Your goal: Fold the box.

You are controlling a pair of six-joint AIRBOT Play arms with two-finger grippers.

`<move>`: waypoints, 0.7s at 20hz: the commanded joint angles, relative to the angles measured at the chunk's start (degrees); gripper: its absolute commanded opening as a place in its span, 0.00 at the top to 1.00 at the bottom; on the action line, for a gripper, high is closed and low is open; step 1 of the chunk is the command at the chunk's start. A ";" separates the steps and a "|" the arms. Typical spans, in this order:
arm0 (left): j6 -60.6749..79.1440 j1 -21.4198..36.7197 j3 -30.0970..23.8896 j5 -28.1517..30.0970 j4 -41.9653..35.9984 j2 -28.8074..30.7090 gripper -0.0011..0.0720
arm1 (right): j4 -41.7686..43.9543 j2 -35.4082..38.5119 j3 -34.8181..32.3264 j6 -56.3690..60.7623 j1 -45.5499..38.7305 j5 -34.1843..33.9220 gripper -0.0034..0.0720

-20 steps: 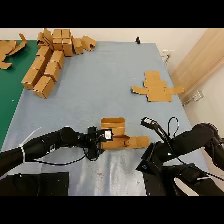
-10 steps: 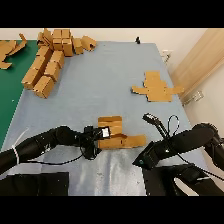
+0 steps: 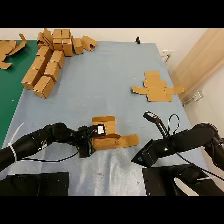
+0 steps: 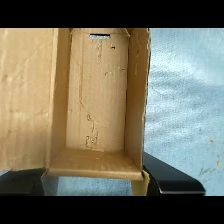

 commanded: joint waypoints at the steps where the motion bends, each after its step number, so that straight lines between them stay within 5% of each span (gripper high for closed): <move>1: 0.02 0.17 0.04 1.92 0.66 0.02 0.26 | 0.00 -0.02 0.04 0.07 0.00 1.01 0.00; 11: 0.42 -0.28 0.04 1.99 0.57 -0.09 0.26 | -0.09 -0.04 0.02 6.38 0.00 5.53 0.03; 12: 0.42 -0.28 0.04 1.99 0.57 -0.09 0.26 | -0.07 -0.31 0.02 9.49 0.00 6.95 0.34; 13: 0.42 -0.28 0.04 1.99 0.57 -0.09 0.26 | 0.24 -0.98 0.04 12.13 0.00 7.78 0.96; 14: 0.42 -0.28 0.04 1.99 0.35 -0.09 0.26 | 0.76 -2.14 0.04 13.73 0.04 8.81 0.95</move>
